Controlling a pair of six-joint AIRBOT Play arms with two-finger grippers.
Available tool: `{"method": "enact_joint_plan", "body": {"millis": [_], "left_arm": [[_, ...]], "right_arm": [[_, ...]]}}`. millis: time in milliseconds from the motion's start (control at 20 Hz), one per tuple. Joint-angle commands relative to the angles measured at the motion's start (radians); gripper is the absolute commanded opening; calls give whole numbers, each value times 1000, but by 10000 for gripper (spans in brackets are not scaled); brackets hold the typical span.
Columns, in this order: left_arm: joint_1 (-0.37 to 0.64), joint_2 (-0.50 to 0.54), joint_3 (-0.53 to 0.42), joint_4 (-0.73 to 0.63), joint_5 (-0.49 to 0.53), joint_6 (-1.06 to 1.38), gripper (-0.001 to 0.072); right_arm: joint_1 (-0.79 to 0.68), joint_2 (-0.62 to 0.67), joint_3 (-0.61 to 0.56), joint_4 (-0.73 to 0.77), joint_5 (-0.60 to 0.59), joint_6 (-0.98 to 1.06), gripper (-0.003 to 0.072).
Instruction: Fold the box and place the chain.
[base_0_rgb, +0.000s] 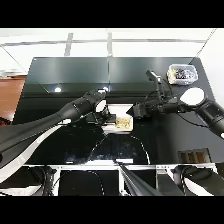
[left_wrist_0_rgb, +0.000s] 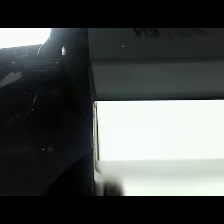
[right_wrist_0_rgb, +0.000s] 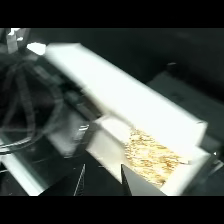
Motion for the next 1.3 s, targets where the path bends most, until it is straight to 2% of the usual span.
{"method": "enact_joint_plan", "body": {"millis": [0,150,500,550,600,650,800,900,1000,1100,1200,1250], "left_arm": [[1,-1,0,0,1,2,25],[2,-1,0,5,-2,2,26],[1,16,26,8,-53,-89,44],[1,24,31,8,-51,-114,158],[1,33,32,8,-44,-131,314],[1,43,32,14,-43,-134,391],[1,112,29,74,-56,-60,410],[2,187,22,166,-106,7,410],[27,291,-40,254,-114,29,407],[122,406,-163,261,-75,29,408],[261,518,-315,174,5,105,406],[325,567,-394,63,64,290,406]], "right_arm": [[-105,0,-2,-34,65,5,283],[-161,0,-3,-74,67,0,282],[-158,0,-10,-110,73,-6,283],[-158,0,-10,-111,73,-8,283],[-158,0,-10,-110,72,-13,283],[-158,0,-10,-111,72,-14,283],[-158,0,-10,-122,72,-18,283],[-158,0,-10,-151,72,-17,283],[-158,0,-10,-165,71,-17,283],[-158,0,-10,-166,64,-17,283],[-158,0,-10,-166,56,-17,283],[-158,0,-10,-166,56,-17,283]]}}
